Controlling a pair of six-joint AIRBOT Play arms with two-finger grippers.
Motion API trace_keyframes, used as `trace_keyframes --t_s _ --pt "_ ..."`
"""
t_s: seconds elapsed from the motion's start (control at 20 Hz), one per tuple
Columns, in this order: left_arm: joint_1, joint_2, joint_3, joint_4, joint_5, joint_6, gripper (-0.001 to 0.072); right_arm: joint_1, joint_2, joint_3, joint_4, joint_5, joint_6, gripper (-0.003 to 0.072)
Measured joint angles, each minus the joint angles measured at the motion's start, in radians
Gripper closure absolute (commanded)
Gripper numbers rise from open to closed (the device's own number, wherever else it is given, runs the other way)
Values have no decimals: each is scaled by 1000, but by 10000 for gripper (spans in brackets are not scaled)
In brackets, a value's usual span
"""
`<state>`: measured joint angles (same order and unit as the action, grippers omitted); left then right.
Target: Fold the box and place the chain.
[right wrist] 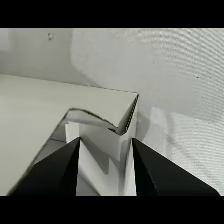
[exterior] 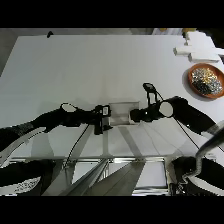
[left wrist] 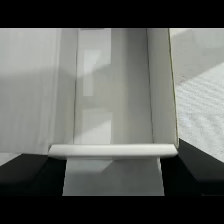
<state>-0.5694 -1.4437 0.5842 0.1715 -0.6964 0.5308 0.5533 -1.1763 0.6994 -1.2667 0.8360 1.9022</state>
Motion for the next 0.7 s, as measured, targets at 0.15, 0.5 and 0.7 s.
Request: trace_keyframes --t_s 0.15,0.5,0.7 --pt "0 0 0 0 0 0 621 38 -34 30 -41 14 38 377" --pt "0 0 0 1 0 0 621 80 -100 81 -105 47 93 418" --pt "0 0 0 -1 2 -2 621 86 -118 95 -166 53 142 498"
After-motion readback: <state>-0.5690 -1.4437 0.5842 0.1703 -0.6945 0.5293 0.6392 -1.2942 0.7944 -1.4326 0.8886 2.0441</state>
